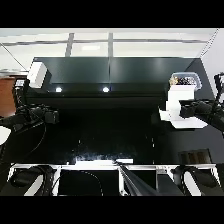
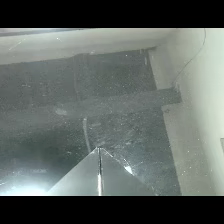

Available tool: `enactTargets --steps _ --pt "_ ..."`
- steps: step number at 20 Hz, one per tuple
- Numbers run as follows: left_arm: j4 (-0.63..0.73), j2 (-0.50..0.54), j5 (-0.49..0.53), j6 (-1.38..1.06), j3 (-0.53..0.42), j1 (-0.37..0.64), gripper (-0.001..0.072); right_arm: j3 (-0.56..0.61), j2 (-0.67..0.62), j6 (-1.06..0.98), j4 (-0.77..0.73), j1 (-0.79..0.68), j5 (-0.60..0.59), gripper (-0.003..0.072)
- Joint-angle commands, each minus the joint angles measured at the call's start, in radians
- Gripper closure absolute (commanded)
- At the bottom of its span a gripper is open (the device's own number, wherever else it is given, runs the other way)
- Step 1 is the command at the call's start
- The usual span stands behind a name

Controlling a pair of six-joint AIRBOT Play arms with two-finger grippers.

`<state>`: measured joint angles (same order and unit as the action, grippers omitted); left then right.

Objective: Fold the box and place the chain.

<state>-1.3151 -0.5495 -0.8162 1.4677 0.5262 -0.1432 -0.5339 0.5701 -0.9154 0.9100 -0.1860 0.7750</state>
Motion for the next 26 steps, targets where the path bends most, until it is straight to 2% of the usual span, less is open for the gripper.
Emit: enactTargets --steps 1,14,15,18,23,24,25,26 --pt "0.0 0.001 0.001 0.0 0.0 0.0 0.0682 0.0 -0.001 0.0 0.0 0.001 0.0 0.0671" --pt "0.001 0.001 0.003 0.001 0.0 0.0 0.0682 0.0 -0.001 0.0 0.0 0.001 0.0 0.0671" --pt "0.014 0.001 0.021 0.001 0.0 0.0 0.0682 0.0 -0.001 -0.001 -0.001 0.001 0.0 0.0671" --pt "0.019 0.001 0.179 0.002 -0.001 -0.001 0.0682 0.0 -0.001 0.0 -0.005 0.001 -0.016 0.0671" --pt "0.044 -0.014 0.385 0.002 -0.017 -0.001 0.0682 0.0 0.0 -0.011 -0.062 0.001 -0.052 0.0666" --pt "0.078 -0.027 0.394 0.002 -0.017 -0.001 0.0682 0.0 0.008 -0.048 -0.051 0.001 -0.07 0.0559" --pt "0.103 -0.043 0.397 0.002 -0.017 -0.001 0.0662 0.0 0.02 -0.131 -0.032 0.001 -0.098 0.022" --pt "0.131 -0.064 0.397 0.002 -0.017 -0.001 0.0426 0.0 0.034 -0.187 -0.019 0.001 -0.112 -0.0034"
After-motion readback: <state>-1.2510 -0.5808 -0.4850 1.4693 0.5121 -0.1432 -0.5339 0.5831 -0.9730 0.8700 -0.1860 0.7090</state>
